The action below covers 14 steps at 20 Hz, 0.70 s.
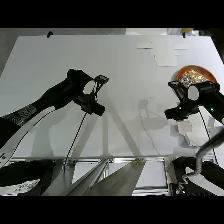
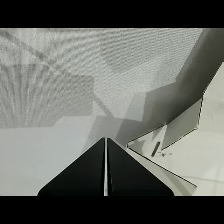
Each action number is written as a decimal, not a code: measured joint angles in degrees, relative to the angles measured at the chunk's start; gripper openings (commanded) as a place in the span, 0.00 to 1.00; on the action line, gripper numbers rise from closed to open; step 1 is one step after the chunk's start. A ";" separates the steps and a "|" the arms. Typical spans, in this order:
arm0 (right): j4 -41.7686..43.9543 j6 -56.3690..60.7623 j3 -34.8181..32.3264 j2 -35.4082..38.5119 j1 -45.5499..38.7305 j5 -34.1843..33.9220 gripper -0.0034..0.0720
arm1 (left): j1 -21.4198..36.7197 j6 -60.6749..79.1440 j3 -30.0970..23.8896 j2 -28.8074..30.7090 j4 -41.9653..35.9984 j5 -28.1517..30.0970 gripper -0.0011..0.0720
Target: Fold the box and place the chain.
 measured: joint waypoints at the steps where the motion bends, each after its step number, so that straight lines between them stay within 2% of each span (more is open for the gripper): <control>1: -0.02 0.00 0.00 0.00 0.00 0.00 0.07 | 0.00 0.02 0.00 0.00 0.00 0.00 0.03; 14: 0.15 0.02 0.00 0.00 0.00 -0.83 0.07 | 0.00 0.02 0.00 0.00 0.00 0.00 0.03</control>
